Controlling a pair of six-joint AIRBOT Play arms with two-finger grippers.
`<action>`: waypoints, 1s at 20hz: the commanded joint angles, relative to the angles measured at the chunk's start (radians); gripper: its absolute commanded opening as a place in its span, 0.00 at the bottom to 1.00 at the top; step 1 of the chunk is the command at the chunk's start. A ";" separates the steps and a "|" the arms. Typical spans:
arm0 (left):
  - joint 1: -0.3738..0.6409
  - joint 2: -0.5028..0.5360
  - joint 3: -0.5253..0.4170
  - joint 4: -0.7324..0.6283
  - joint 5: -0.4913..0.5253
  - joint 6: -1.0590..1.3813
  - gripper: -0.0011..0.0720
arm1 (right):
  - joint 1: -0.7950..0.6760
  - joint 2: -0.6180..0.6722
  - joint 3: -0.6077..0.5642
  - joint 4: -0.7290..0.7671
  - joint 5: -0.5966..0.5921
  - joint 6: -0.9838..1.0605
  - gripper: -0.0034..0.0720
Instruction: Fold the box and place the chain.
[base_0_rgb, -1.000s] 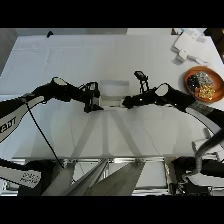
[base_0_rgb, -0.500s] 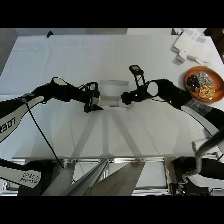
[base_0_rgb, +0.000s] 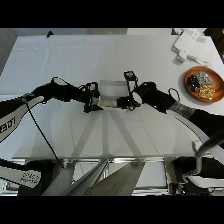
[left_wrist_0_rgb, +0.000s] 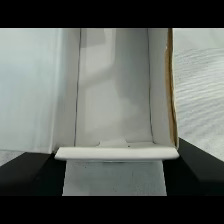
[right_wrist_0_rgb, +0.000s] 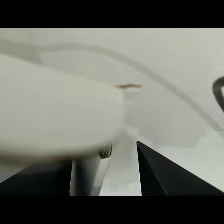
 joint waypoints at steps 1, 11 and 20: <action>0.000 0.000 0.000 -0.001 0.001 -0.001 0.03 | 0.026 -0.044 0.073 -0.134 0.095 0.202 0.56; 0.000 0.000 0.000 -0.001 0.001 -0.001 0.03 | 0.026 -0.073 0.101 -0.101 0.054 0.320 0.38; 0.000 0.000 0.000 -0.001 0.001 -0.001 0.03 | 0.026 -0.110 0.101 -0.066 0.063 0.342 0.07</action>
